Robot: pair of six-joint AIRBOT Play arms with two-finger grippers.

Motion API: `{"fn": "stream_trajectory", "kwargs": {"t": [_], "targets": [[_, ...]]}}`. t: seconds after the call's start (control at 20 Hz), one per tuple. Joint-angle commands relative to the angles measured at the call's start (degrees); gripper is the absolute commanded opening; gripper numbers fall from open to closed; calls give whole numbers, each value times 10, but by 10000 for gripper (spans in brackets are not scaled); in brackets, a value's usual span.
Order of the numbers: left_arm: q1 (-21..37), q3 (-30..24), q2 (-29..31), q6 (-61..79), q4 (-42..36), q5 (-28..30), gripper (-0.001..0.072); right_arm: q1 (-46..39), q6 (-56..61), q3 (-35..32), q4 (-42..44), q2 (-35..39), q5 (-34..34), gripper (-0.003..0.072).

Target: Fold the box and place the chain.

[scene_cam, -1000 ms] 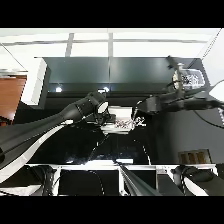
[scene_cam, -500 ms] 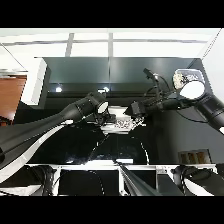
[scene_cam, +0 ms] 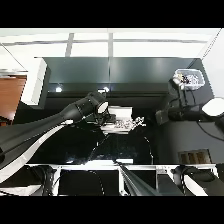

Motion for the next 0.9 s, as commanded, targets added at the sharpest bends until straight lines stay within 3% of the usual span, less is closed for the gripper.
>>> {"fn": "stream_trajectory", "kwargs": {"t": [0.0, 0.15, 0.3, 0.55, 0.85], "targets": [[0, 0, 0, 0, 0, 1, 32, 23, -152, -89, -14, 12, -121, 717], [0, 0, 0, 0, 0, 1, 32, 84, -420, -106, -5, 1, -135, 717], [0, 0, 0, 0, 0, 2, 32, 102, -599, -96, 124, -69, -141, 716], [0, 0, 0, 0, 0, 0, 32, 116, -682, -33, 126, -163, -141, 710], [0, 0, 0, 0, 0, 0, 32, 124, -684, -6, 76, -205, -151, 710]]}}
